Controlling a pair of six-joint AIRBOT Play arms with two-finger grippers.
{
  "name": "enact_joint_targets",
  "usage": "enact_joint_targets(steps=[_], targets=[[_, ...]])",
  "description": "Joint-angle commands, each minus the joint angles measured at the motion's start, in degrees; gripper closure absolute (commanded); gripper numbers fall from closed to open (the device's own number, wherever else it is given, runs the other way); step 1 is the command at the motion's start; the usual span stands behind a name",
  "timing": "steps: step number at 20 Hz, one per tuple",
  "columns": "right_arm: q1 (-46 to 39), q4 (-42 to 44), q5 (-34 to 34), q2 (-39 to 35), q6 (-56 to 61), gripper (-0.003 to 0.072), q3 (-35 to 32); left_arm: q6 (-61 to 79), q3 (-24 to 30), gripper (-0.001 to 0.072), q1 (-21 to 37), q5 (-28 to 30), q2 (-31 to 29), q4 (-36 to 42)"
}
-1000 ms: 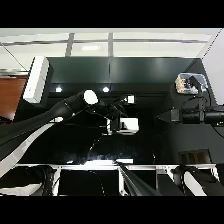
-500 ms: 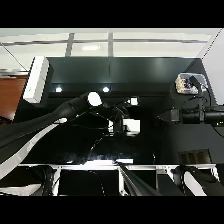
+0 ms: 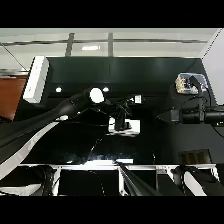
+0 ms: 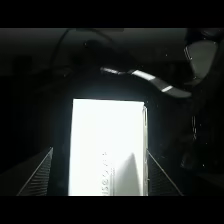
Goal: Fold the box and place the chain.
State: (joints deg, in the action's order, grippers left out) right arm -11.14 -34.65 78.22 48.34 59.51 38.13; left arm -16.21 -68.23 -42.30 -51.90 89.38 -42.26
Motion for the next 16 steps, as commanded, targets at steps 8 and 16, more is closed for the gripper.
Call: enact_joint_targets(steps=[8, 16], targets=[[-0.02, 0.02, -0.02, -0.04, 0.00, 0.0668, 0.04, -7.63, -0.72, 0.0000, -0.33, -3.32, 1.22, -8.52], [0.00, 0.02, -0.04, -0.04, 0.02, 0.0668, 0.04, -7.61, -0.72, 0.0000, -0.57, -5.35, 1.27, -7.89]])
